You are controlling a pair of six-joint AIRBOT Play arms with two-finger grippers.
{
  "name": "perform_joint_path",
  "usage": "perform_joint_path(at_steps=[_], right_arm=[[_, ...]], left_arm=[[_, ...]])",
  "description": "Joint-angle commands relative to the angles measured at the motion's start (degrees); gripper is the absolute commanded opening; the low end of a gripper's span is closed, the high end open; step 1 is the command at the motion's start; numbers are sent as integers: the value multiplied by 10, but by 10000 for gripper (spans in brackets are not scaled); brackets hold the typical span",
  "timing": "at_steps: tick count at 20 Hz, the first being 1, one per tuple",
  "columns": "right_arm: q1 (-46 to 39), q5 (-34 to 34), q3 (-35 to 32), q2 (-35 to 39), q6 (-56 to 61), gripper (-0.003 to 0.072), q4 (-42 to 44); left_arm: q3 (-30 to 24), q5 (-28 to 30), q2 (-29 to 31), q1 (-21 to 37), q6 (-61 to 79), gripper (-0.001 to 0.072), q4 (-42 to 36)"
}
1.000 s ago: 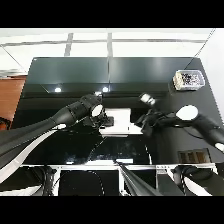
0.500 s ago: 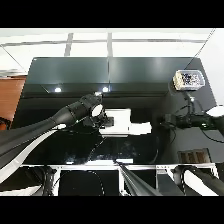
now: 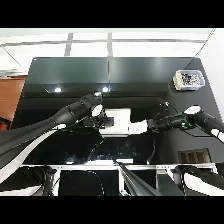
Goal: Fold the box and place the chain.
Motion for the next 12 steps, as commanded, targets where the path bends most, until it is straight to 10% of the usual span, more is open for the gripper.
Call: perform_joint_path(at_steps=[1,2,7,12], right_arm=[[16,12,29,-5,-14,377,18],[17,26,41,-5,-16,642,18],[46,50,63,-5,1,624,32],[112,20,86,-5,42,413,23]], left_arm=[[0,1,0,0,1,26,0],[0,1,0,0,1,26,0],[0,1,0,0,1,26,0],[0,1,0,0,1,26,0]])
